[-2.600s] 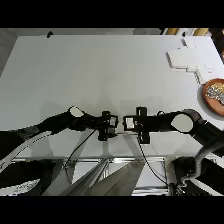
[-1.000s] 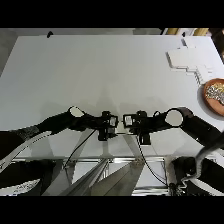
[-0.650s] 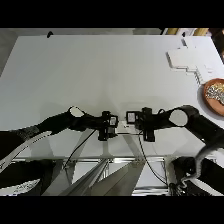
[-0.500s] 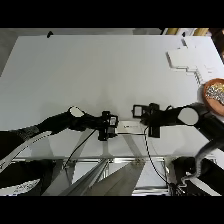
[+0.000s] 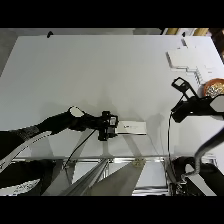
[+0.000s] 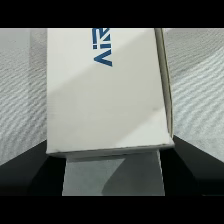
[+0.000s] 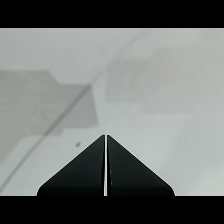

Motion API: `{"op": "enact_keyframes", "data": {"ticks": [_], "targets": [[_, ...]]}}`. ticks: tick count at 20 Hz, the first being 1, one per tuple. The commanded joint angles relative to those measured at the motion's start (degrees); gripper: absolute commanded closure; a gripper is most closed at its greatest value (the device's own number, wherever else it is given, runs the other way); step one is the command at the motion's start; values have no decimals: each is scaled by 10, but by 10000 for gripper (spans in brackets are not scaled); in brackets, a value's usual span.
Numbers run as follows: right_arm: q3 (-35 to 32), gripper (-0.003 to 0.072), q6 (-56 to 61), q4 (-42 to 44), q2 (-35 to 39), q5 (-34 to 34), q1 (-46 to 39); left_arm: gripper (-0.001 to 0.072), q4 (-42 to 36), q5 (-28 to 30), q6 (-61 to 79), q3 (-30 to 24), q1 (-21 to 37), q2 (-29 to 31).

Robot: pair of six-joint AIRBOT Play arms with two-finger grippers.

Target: Fold the box and place the chain.

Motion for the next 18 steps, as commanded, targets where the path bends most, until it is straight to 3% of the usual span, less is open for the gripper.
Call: {"op": "enact_keyframes", "data": {"ticks": [1, 6, 9, 15, 18], "targets": [[1, 667, 42, -4, -1, 8, -69, 337, 0, 0, 0, 0, 0, 0], [1, 667, 42, -2, 0, 8, -72, 336, 0, -3, -4, 0, 0, 4], [1, 667, 42, -2, 0, 8, -72, 297, 18, 0, -41, 0, 5, 43], [1, 667, 42, -2, 0, 8, -72, 298, 260, 31, -308, 0, 67, 231], [1, 667, 42, -2, 0, 8, -72, 297, 438, 17, -471, 0, 123, 309]]}}
